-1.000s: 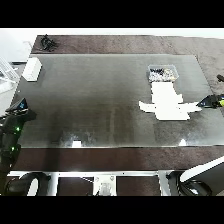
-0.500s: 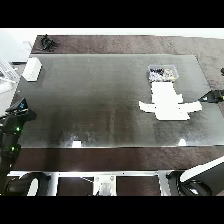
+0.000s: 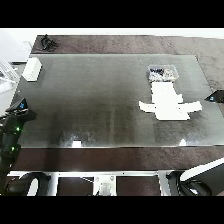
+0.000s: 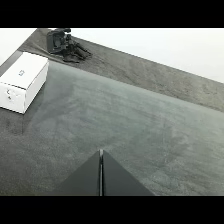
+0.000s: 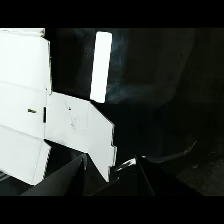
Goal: Fold the box and place the chain.
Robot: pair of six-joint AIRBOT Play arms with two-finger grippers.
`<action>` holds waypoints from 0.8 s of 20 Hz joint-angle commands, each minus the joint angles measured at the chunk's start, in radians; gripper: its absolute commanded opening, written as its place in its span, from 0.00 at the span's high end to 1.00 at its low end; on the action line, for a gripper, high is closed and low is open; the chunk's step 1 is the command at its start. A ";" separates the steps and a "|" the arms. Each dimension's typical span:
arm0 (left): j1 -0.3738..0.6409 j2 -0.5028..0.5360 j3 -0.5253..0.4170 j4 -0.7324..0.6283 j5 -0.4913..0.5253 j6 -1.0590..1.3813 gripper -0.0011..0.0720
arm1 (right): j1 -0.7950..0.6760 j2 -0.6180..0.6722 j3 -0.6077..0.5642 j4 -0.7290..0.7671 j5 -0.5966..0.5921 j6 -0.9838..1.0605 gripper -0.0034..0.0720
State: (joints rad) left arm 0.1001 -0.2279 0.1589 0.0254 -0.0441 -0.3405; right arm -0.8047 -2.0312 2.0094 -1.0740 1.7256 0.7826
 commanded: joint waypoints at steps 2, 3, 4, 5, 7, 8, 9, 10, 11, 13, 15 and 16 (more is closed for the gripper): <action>0.001 0.000 0.000 0.000 0.000 0.000 0.96 | 0.001 -0.041 -0.008 0.029 0.009 0.000 0.43; 0.001 0.001 0.000 0.000 0.000 0.000 0.96 | 0.002 -0.055 -0.010 0.054 0.024 0.000 0.43; 0.001 0.001 -0.001 0.000 0.000 0.000 0.96 | 0.002 -0.071 -0.010 0.074 0.038 0.001 0.43; 0.001 0.001 -0.001 0.000 0.000 0.000 0.96 | 0.006 -0.085 -0.014 0.085 0.053 0.004 0.43; 0.001 0.001 0.000 0.000 0.000 0.000 0.96 | 0.015 -0.099 -0.039 0.090 0.084 0.011 0.43; 0.001 0.001 0.000 0.000 0.000 0.000 0.96 | 0.023 -0.104 -0.058 0.095 0.094 0.010 0.43; 0.001 0.001 0.000 0.000 0.000 0.000 0.96 | 0.031 -0.106 -0.075 0.098 0.100 0.010 0.43; 0.001 0.001 0.000 0.000 0.000 0.000 0.96 | 0.038 -0.106 -0.098 0.098 0.101 0.010 0.43; 0.001 0.001 0.000 0.000 0.000 0.000 0.96 | 0.043 -0.106 -0.122 0.098 0.101 0.010 0.43; 0.001 0.001 0.000 0.000 0.000 0.000 0.96 | 0.052 -0.106 -0.169 0.106 0.106 -0.007 0.44; 0.001 0.001 0.000 0.000 0.000 0.000 0.96 | 0.065 -0.106 -0.207 0.134 0.109 -0.033 0.47; 0.001 0.001 0.000 0.000 0.000 0.000 0.96 | 0.070 -0.106 -0.216 0.161 0.109 -0.046 0.53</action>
